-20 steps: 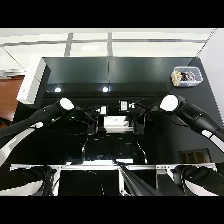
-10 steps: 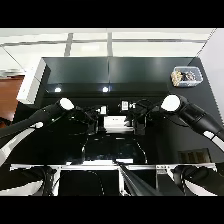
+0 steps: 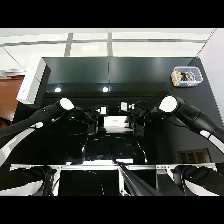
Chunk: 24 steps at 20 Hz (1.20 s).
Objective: Fold the box and place the chain.
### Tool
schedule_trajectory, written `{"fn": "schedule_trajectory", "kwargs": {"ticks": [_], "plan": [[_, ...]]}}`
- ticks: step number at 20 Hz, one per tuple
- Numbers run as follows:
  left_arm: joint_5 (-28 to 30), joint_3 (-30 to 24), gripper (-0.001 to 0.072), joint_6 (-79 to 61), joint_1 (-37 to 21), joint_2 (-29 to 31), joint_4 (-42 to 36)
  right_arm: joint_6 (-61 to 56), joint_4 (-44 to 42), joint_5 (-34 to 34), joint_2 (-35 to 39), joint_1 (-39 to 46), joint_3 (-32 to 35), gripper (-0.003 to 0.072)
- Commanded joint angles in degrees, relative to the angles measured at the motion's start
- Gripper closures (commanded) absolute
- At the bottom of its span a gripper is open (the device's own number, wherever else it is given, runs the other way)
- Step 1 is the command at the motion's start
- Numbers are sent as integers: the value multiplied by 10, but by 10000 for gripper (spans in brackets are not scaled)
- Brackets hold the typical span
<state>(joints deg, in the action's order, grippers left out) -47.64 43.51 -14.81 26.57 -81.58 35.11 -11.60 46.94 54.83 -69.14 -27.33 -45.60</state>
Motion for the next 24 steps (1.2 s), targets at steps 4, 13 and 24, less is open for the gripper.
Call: {"fn": "schedule_trajectory", "kwargs": {"ticks": [4,13,24], "plan": [[0,0,365,1,0,0,0,-60,-50,27,17,14,2,495],[0,0,365,1,0,0,0,-308,-167,169,57,128,67,658],[0,0,366,1,0,0,0,-339,-335,-61,-27,59,109,658]]}}
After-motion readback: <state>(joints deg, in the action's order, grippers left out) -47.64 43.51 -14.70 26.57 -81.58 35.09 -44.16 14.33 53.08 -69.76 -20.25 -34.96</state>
